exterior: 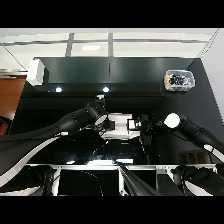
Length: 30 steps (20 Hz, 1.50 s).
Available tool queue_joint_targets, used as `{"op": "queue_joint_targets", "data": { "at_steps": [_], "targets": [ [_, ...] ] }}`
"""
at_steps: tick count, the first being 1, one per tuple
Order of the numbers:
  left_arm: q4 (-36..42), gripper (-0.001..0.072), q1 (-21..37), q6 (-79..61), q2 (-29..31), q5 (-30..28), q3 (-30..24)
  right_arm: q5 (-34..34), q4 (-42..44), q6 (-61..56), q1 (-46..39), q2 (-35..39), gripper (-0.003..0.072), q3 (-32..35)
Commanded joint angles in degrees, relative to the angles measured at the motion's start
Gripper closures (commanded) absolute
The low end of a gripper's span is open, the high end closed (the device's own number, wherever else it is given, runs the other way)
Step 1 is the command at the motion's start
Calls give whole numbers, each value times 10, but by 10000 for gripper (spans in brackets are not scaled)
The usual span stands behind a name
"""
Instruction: Fold the box and place the chain.
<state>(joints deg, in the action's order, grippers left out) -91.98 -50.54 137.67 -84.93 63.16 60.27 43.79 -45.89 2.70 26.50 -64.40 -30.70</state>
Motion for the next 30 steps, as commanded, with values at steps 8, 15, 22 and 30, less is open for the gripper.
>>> {"op": "queue_joint_targets", "data": {
  "at_steps": [8,15,22,30],
  "targets": [
    [-4,683,0,-2,0,1,0,-35,115,-1,36,-20,495,0],
    [-3,682,0,-1,0,0,0,-76,154,-10,52,-38,496,0],
    [-3,683,0,-1,0,0,0,-81,154,-26,51,-38,512,0],
    [-3,682,0,-1,0,-1,0,-47,82,-245,14,19,673,-15]
  ]
}}
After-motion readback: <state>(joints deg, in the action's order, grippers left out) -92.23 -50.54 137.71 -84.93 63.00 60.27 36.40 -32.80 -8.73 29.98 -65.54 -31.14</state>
